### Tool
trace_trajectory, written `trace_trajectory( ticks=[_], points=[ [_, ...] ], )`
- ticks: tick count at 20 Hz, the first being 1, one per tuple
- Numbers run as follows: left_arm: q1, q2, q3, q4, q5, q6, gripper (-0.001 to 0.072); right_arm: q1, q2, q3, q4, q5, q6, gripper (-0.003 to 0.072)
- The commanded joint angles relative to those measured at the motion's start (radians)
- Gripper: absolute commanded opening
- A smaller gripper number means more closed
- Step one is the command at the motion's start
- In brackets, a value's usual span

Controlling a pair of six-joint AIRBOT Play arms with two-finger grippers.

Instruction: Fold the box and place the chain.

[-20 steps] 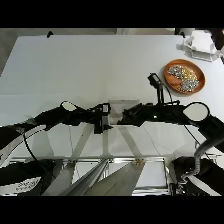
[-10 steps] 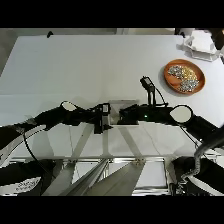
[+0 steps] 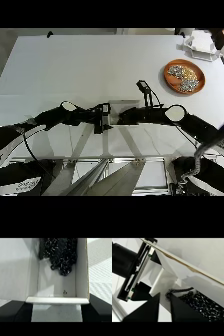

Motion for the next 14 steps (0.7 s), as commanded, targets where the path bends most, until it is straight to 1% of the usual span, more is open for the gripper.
trace_trajectory(
  ticks=[1, 3, 6, 9, 11, 12, 13, 14],
  points=[
    [0.000, 0.000, 0.000, 0.000, 0.000, 0.000, 0.0410, -0.018, -0.002, 0.000, -0.145, 0.020, 0.193, 0.0199],
    [0.000, 0.000, 0.000, 0.000, 0.000, 0.000, 0.0410, -0.047, 0.008, 0.000, -0.185, 0.039, 0.226, 0.0197],
    [0.000, 0.000, 0.000, 0.000, 0.000, 0.000, 0.0410, -0.093, 0.061, 0.000, -0.200, 0.080, 0.224, 0.0177],
    [0.000, 0.000, 0.000, 0.000, 0.000, 0.000, 0.0410, -0.131, 0.176, 0.000, -0.232, 0.168, 0.187, 0.0177],
    [0.000, 0.000, 0.000, 0.000, 0.000, 0.000, 0.0410, -0.157, 0.281, 0.000, -0.311, 0.254, 0.190, 0.0167],
    [0.000, 0.000, 0.000, 0.000, 0.000, 0.000, 0.0410, -0.174, 0.336, 0.000, -0.369, 0.296, 0.200, 0.0109],
    [0.000, 0.000, 0.000, 0.000, 0.000, 0.000, 0.0410, -0.193, 0.386, 0.000, -0.424, 0.326, 0.200, 0.0013],
    [0.000, 0.000, 0.000, 0.000, 0.000, 0.000, 0.0410, -0.218, 0.435, 0.000, -0.481, 0.342, 0.210, 0.0012]
  ],
)
